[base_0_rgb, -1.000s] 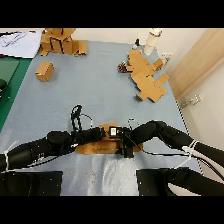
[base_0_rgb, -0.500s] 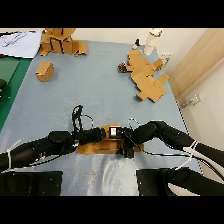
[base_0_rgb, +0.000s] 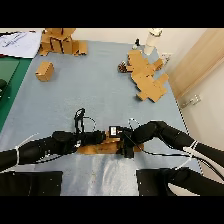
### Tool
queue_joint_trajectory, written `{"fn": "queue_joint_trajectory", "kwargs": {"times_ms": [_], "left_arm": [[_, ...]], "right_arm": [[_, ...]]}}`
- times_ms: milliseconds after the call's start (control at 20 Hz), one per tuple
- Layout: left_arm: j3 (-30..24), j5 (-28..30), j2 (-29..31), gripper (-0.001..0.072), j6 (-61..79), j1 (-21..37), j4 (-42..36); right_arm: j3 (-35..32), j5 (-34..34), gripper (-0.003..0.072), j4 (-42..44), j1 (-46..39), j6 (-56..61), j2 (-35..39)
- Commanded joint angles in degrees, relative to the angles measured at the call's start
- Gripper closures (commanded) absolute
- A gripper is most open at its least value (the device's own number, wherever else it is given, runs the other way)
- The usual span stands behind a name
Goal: Fold the box.
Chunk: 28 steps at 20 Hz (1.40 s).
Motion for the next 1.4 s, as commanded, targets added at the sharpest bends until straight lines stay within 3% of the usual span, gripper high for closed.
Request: {"fn": "queue_joint_trajectory", "kwargs": {"times_ms": [0, 300, 500, 700, 850, 1050, 1100, 1150, 1250, 1300, 1350], "left_arm": [[0.09, -0.07, 1.86, 0.07, 2.25, 2.43, 0.33], [0.68, 3.56, 10.67, 0.07, 11.02, 8.41, 0.39], [-0.11, 4.61, 15.45, 0.07, 15.47, 8.02, 0.44], [-5.29, 5.88, 19.98, 0.0702, 24.2, 2.73, 0.74], [-8.85, 6.93, 25.24, 0.0699, 39.43, -4.74, 0.72], [-11.98, 19.69, 33.53, 0.0693, 45.57, -11.89, -0.96], [-12.22, 24.55, 35.74, 0.0538, 49.53, -13.14, -4.33], [-12.22, 30.62, 38.23, 0.0298, 55.34, -14.08, -9.14], [-12.22, 41.07, 42.93, 0.0289, 63.49, -14.1, -15.74], [-12.22, 44.3, 44.83, 0.0414, 66.25, -13.92, -17.79], [-12.24, 45.11, 46.14, 0.0482, 68.67, -13.73, -20.33]], "right_arm": [[-0.02, 0.17, 0.0348, 0.37, 0.07, 0.02, -0.04], [-0.02, 0.17, 0.0348, 0.37, 0.07, 0.02, -0.04], [-0.02, 0.15, 0.0348, 0.37, 0.07, 0.02, -0.04], [-0.02, 0.15, 0.0348, 0.35, 0.07, 0.02, -0.04], [-0.02, 0.15, 0.0347, 0.13, 0.04, 0.02, -0.04], [-0.02, 0.15, 0.0347, 0.13, 0.04, 0.02, -0.04], [-0.02, 0.15, 0.0347, 0.13, 0.04, 0.02, -0.04], [-0.02, 0.15, 0.0347, 0.13, 0.04, 0.02, -0.04], [-0.02, 0.17, 0.0347, 0.11, 0.04, 0.02, -0.04], [-0.02, 0.17, 0.0347, 0.13, 0.04, 0.02, -0.04], [-0.02, 0.17, 0.0347, 0.13, 0.04, 0.02, -0.04]]}}
